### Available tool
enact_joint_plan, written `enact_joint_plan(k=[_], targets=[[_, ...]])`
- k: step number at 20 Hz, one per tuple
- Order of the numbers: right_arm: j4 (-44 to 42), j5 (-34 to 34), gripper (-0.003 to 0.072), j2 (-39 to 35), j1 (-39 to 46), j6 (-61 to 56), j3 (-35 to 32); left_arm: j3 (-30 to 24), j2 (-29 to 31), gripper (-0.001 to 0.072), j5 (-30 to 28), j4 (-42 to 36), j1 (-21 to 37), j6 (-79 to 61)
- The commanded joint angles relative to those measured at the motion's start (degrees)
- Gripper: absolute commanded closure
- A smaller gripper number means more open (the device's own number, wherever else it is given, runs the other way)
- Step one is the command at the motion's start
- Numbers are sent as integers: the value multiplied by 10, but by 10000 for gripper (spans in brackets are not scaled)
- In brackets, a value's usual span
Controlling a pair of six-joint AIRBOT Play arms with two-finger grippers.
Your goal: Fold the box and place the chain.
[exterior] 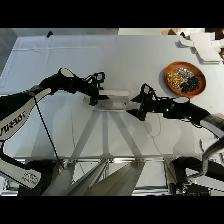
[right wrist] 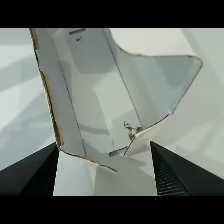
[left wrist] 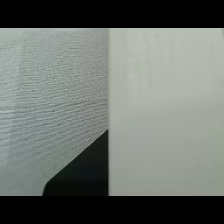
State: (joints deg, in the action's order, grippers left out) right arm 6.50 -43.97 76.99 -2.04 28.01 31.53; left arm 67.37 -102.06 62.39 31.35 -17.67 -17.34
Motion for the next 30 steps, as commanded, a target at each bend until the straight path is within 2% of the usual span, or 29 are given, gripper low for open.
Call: enact_joint_plan(k=[1,9,13,22,30], targets=[[-12,-16,58,26,1,27,16,0,0,698,0,0,1,0],[35,-34,58,35,2,29,40,0,0,698,0,0,1,0],[94,-54,58,53,15,-26,65,0,0,698,0,0,1,0],[96,-83,58,64,21,10,89,0,0,698,0,0,1,0],[103,-107,58,103,29,20,117,0,0,698,0,0,1,0]])
